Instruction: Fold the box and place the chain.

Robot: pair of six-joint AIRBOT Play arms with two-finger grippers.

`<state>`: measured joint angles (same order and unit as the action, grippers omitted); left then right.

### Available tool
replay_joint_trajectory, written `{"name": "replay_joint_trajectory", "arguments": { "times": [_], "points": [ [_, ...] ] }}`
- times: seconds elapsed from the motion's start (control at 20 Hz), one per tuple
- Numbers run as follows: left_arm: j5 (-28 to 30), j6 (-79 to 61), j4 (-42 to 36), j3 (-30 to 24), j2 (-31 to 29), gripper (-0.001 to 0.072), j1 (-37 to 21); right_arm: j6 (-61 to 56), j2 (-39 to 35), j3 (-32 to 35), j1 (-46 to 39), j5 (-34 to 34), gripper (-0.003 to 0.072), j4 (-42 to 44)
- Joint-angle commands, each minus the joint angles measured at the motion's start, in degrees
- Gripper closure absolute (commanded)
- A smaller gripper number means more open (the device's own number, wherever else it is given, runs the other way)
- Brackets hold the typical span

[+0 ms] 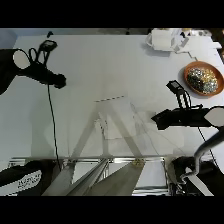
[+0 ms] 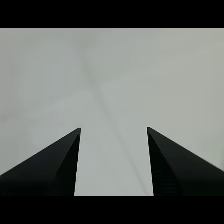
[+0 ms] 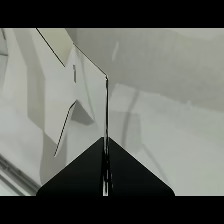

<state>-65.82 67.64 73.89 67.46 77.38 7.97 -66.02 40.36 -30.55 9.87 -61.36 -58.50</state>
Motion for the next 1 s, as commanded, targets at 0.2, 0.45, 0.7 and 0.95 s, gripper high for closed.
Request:
{"name": "replay_joint_trajectory", "arguments": {
  "times": [0.2,0.45,0.7,0.95],
  "points": [
    [-11.7,-35.9,-39.1,0.0,11.3,0.0195,0.3,-0.2,-0.1,0.1,0.2,0.4,0.0667,0.1],
    [-21.8,-41.5,-38.1,-2.5,16.9,0.0232,0.2,-0.2,-0.1,0.1,0.2,0.3,0.0667,0.1],
    [-19.9,-47.2,-42.9,-9.3,16.6,0.0308,-0.1,-0.2,-0.1,0.1,0.2,0.3,0.0667,0.1],
    [-20.2,-57.5,-54.9,-17.4,15.6,0.0459,-0.2,-0.2,-0.1,0.1,0.2,0.3,0.0667,0.1]
  ]
}}
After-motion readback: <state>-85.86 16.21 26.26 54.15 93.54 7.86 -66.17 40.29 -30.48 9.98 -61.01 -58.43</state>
